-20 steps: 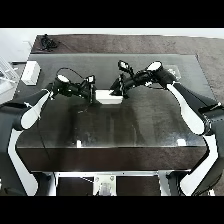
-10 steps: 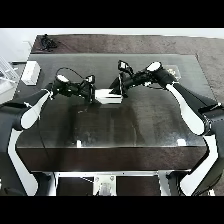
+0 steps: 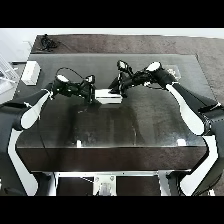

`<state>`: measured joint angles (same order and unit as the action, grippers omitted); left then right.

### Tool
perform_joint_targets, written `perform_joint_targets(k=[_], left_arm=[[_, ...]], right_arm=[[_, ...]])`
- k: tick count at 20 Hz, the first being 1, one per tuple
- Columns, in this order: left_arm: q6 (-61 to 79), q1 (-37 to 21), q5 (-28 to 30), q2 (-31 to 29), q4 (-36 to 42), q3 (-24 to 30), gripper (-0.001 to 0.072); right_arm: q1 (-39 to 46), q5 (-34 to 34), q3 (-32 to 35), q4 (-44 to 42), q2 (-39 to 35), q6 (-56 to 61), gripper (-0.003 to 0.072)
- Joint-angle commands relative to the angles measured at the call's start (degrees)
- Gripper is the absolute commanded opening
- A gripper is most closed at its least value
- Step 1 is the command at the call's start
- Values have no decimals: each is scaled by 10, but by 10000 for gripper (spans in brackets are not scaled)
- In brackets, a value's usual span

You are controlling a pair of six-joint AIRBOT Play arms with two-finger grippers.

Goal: Fold the box and place the chain.

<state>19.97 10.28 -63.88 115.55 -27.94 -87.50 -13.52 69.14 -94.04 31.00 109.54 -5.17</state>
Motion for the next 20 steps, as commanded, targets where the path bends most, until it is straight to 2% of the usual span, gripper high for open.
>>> perform_joint_targets(k=[1, 12, 20], left_arm=[[0, 0, -1, 0, 0, 0, 529], [0, 0, -1, 0, 0, 0, 530], [0, 0, -1, 0, 0, 0, 529]], right_arm=[[-1, -13, 0, 1, 0, 0, 267], [-12, -33, 17, 37, 0, 0, 260], [-15, 3, 39, 35, 0, 0, 261]])
